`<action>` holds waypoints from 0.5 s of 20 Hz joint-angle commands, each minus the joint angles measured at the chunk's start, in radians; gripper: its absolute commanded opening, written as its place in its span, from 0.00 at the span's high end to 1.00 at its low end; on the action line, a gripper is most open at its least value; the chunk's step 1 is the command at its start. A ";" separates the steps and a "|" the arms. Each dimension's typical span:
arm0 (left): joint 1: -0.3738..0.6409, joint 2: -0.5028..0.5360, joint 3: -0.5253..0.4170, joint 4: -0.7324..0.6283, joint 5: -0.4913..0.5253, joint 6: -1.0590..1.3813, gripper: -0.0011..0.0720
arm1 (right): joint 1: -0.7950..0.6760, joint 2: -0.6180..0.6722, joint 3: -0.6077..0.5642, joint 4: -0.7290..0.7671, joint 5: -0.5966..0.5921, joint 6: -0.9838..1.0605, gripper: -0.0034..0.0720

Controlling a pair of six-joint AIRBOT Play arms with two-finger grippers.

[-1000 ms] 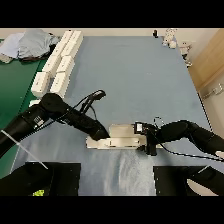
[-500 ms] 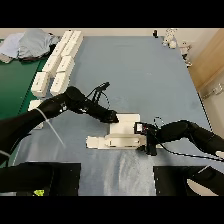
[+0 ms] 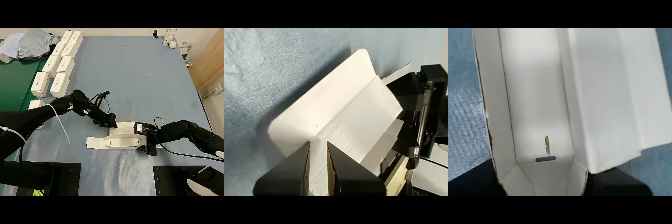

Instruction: Fold the box.

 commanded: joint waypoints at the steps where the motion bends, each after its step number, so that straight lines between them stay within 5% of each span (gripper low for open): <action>1: 0.002 -0.006 0.002 -0.003 -0.010 0.000 0.76 | 0.000 0.000 0.000 0.000 0.000 0.001 0.23; 5: 0.024 0.037 0.042 0.002 -0.050 0.065 0.75 | 0.000 0.000 0.000 0.000 0.000 0.001 0.23; 10: 0.111 0.234 0.097 0.043 -0.183 0.170 0.75 | 0.000 0.000 0.000 0.000 0.000 0.001 0.23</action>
